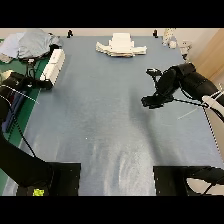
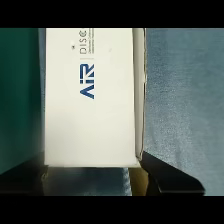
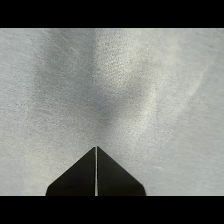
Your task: Fold the box.
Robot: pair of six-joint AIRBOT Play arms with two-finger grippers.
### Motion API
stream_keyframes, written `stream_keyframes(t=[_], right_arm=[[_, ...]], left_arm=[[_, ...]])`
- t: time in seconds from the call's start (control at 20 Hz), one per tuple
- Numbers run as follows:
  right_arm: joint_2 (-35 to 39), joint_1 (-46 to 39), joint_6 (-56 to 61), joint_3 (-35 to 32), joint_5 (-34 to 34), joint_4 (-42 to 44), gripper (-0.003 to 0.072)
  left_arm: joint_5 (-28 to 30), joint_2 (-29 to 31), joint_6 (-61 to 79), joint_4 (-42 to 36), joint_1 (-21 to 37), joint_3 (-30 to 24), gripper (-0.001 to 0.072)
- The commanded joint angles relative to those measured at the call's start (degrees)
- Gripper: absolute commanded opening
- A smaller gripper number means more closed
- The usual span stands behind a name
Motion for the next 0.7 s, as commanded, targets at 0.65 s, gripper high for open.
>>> stream_keyframes(t=[0.65], right_arm=[[0.0, 0.0, 0.0, 0.0, 0.0, 0.0, 0.002]], left_arm=[[-11.1, 7.6, -2.0, 5.6, 3.2, 0.2, 0.0695]])
